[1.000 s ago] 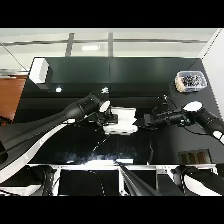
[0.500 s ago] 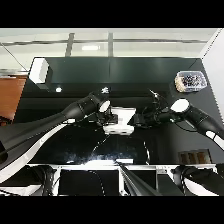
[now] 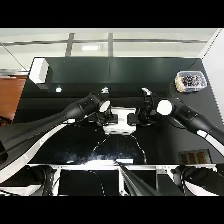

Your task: Fold the box and place the chain.

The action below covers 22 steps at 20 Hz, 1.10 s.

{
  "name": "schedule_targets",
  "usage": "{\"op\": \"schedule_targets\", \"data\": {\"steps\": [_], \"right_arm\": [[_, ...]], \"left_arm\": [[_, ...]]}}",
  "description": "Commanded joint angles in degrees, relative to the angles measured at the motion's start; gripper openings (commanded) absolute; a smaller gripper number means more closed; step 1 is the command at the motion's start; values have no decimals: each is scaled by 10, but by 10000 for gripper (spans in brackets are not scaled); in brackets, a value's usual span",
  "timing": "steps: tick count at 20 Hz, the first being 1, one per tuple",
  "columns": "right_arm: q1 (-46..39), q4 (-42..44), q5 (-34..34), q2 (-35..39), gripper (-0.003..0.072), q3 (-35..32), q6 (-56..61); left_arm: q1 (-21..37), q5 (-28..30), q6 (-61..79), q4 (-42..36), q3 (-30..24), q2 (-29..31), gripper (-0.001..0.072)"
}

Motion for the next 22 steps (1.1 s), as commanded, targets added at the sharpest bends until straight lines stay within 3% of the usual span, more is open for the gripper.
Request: {"op": "schedule_targets", "data": {"steps": [1,2,12,16,19,20,22], "right_arm": [[45,-105,40,-37,315,43,101],[50,-116,52,-45,264,52,112],[73,-122,104,-77,264,71,182],[92,-189,153,-107,264,122,213],[92,-193,156,-113,262,129,227],[92,-193,156,-114,219,129,229],[92,-189,155,-118,219,129,240]], "left_arm": [[1,-2,1,0,0,0,28],[1,-2,1,0,0,0,28],[1,0,1,0,0,0,28],[1,0,1,0,0,0,28],[1,-1,1,0,0,0,28],[1,-1,1,0,0,0,28],[1,-1,1,0,0,0,28]]}}
